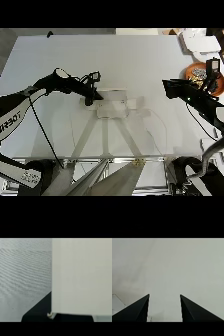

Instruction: Fold the box and place the chain.

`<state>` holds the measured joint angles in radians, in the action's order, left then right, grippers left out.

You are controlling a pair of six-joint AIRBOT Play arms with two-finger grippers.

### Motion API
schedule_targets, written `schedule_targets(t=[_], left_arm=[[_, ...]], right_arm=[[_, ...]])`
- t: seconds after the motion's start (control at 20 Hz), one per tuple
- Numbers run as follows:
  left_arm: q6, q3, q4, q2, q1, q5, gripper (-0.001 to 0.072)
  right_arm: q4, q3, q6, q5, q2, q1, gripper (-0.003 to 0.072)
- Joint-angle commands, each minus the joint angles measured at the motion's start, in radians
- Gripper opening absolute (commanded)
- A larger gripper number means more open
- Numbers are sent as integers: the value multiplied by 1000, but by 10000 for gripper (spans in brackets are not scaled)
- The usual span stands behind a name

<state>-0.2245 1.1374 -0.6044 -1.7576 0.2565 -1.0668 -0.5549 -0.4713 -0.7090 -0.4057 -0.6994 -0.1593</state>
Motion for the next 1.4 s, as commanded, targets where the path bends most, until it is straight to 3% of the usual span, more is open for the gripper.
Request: schedule_targets(t=[0.0, 0.15, 0.25, 0.3, 0.4, 0.5, 0.65, 0.85, 1.1, 1.35], left_arm=[[1, -1, -11, -4, 1, 1, 11], [1, -1, -10, -4, 1, 1, 13], [1, -1, -10, -4, 1, 1, 13], [0, -1, -10, -4, 1, 1, 13], [1, -1, -10, -4, 1, 1, 13], [1, -1, -10, -4, 1, 1, 13], [1, -1, -10, -3, 1, 2, 13], [1, -1, -10, -4, 1, 1, 13], [1, -1, -10, -4, 1, 1, 13], [1, -1, -10, -4, 1, 1, 13]], right_arm=[[1, 0, 0, -4, 1, -1, 391], [2, -1, 0, -33, 1, -1, 400], [-2, -5, 12, -127, 1, -1, 422], [-16, -13, 17, -192, 1, -1, 482], [-21, -27, 84, -327, 1, -1, 509], [-23, -28, 213, -431, 1, 7, 646], [-56, -28, 413, -509, 1, 58, 691], [-114, -28, 686, -464, 1, 187, 689], [-224, -27, 807, -352, -32, 333, 689], [-194, -27, 871, -374, -232, 320, 689]])
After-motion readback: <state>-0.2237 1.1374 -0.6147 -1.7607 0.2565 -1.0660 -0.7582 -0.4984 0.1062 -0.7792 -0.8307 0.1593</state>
